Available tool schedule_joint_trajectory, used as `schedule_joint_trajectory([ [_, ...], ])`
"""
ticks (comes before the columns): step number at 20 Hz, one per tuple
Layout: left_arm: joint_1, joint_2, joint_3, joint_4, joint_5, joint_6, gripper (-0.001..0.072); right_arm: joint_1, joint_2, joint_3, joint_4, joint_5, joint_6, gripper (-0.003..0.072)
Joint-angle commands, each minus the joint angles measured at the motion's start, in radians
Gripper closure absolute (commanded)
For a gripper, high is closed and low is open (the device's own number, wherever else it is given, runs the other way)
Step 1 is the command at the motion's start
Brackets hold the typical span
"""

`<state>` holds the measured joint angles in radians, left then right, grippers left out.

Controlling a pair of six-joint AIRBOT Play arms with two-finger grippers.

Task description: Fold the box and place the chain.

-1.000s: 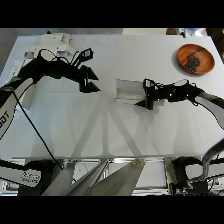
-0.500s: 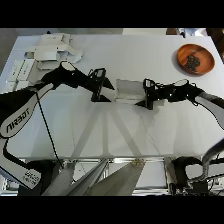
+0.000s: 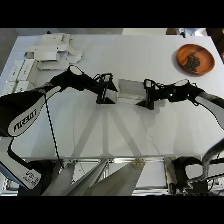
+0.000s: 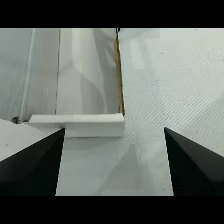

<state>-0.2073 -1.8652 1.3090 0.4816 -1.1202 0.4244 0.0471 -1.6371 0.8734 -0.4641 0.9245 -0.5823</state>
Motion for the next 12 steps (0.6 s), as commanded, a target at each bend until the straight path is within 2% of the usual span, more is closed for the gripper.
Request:
schedule_joint_trajectory([
  [1,0.011,0.005,0.000,0.002,0.025,-0.031,-0.0011,0.001,0.000,0.001,0.000,0.004,-0.001,0.0187],
  [12,0.026,0.005,0.000,0.001,0.077,-0.051,-0.0011,0.001,0.000,0.001,0.000,0.003,-0.001,0.0187],
])
